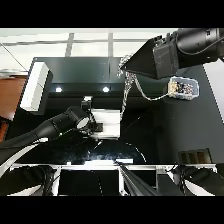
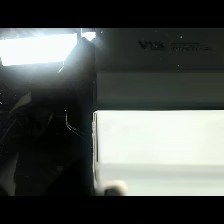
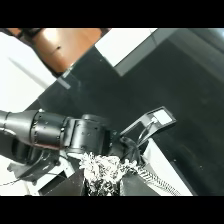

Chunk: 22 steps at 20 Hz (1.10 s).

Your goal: Fold the box and place the chain.

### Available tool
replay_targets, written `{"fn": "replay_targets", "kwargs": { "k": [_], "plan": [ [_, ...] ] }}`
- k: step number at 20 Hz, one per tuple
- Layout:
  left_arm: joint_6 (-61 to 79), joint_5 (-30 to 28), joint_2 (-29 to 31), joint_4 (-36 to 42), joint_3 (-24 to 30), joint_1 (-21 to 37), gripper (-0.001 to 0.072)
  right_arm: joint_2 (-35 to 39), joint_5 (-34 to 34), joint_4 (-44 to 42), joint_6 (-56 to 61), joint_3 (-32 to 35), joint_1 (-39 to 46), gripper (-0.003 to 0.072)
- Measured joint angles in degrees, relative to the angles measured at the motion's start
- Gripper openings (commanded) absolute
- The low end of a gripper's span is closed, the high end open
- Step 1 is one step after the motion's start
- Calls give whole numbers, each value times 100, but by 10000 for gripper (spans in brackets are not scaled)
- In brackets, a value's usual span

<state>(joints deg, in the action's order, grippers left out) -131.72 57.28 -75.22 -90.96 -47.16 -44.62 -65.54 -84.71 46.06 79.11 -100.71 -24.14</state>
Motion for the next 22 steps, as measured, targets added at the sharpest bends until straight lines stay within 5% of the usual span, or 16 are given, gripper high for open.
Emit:
{"fn": "replay_targets", "kwargs": {
  "k": [12,22],
  "plan": [
    [20,0,0,-2,0,0,31,-197,9,-634,-219,0,-216,25],
    [17,13,0,-2,0,0,31,-358,-442,651,44,83,-520,25]
  ]
}}
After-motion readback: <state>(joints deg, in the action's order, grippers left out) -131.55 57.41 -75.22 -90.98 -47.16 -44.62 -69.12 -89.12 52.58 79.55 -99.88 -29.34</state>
